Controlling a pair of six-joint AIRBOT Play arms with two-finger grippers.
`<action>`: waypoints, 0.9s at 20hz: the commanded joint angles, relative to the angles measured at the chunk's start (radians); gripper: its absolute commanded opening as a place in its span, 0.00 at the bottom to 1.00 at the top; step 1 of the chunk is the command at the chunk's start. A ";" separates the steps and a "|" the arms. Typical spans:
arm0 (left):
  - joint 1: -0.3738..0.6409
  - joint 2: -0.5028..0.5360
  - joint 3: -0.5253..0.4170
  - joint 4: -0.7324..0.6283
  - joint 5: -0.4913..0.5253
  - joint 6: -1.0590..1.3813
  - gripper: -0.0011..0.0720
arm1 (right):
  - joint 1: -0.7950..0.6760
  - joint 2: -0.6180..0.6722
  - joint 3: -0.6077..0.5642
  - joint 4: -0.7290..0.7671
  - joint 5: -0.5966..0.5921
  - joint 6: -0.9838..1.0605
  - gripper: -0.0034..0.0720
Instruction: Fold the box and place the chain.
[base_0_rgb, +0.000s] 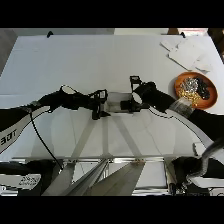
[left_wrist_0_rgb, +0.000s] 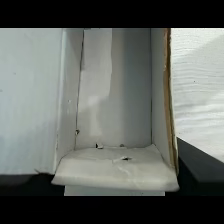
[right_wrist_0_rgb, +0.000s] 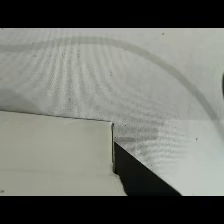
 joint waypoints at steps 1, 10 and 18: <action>0.000 0.000 0.000 0.000 0.000 0.000 0.46 | 0.003 -0.001 -0.001 0.006 0.011 0.027 0.56; 0.000 0.000 0.000 0.000 0.000 0.000 0.46 | -0.019 0.238 -0.001 0.002 0.110 0.024 0.74; -0.001 0.000 0.000 0.000 0.000 0.000 0.46 | -0.272 0.497 -0.001 -0.294 0.289 -0.163 0.74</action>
